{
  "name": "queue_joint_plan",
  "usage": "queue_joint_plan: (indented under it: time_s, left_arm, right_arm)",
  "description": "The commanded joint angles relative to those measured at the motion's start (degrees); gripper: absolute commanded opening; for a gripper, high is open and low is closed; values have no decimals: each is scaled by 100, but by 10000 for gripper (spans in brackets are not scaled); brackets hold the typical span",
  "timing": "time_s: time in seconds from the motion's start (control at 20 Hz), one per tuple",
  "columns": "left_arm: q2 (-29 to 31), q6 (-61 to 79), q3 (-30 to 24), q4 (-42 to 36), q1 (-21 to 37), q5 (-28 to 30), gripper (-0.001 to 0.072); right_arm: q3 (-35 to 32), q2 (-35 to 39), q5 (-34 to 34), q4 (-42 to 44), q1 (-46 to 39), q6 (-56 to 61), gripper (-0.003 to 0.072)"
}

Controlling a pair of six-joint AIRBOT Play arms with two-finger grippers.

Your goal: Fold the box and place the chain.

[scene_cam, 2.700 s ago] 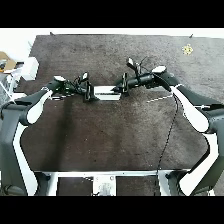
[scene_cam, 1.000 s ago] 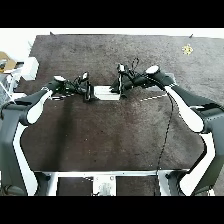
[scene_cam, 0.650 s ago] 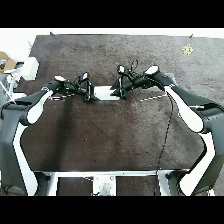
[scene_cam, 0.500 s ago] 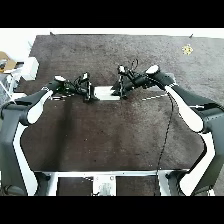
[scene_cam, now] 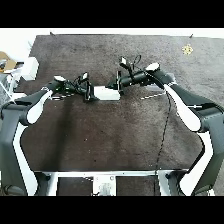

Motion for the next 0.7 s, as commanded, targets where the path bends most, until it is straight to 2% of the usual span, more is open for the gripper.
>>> queue_joint_plan:
  time_s: [0.0,0.3,0.45,0.65]
  left_arm:
    - [2,0,2,2,-4,4,524]
    - [2,0,2,0,-4,4,524]
    - [0,0,2,2,-4,4,523]
    - [2,0,2,2,-4,4,523]
  right_arm:
    - [11,-297,-201,-271,44,4,5]
    - [4,-568,-46,-1128,24,2,5]
    - [15,-533,-103,-1093,0,-52,5]
    - [15,-55,-125,-299,-66,-66,3]
